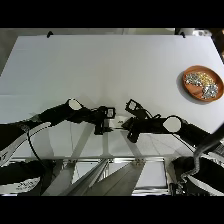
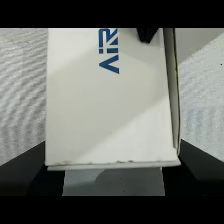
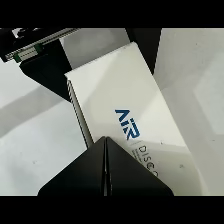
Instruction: Fold the box and place the chain.
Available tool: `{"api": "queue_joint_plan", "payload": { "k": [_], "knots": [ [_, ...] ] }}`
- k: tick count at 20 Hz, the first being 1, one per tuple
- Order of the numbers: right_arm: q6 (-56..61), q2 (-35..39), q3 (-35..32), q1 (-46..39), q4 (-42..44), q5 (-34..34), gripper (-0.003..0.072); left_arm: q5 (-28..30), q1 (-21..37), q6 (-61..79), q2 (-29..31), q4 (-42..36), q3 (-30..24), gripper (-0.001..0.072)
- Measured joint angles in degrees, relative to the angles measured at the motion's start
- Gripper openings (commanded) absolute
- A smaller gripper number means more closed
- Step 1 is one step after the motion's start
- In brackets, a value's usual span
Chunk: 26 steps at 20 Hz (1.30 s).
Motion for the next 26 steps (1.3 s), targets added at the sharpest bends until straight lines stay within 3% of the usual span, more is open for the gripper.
{"api": "queue_joint_plan", "payload": {
  "k": [5,10,14,18,24,25,26],
  "knots": [
    [6.5,9.0,2.1,0.0,-6.2,-1.2,0.0015,0.0,0.0,0.0,0.0,0.0,0.0,0.0338],
    [38.8,19.9,3.7,-0.4,-31.3,3.8,0.0011,0.0,0.0,0.2,0.0,0.0,0.0,0.0338],
    [64.5,23.8,4.5,-7.1,-47.3,22.1,0.0012,0.1,0.0,0.2,0.0,0.0,0.0,0.0338],
    [70.4,24.7,4.9,-18.6,-53.3,38.3,0.0012,-0.1,0.0,0.2,0.0,0.0,0.0,0.0338],
    [69.2,25.0,4.9,-32.3,-55.8,45.7,0.0013,-3.1,0.0,-0.1,0.0,-3.1,0.0,0.0336],
    [69.0,25.0,4.9,-33.3,-56.0,46.0,0.0013,-3.4,0.0,-0.3,0.0,-3.4,0.0,0.0320],
    [68.9,25.0,4.9,-34.0,-56.0,46.0,0.0013,-3.6,0.0,-0.6,0.1,-3.9,0.0,0.0106]
  ]
}}
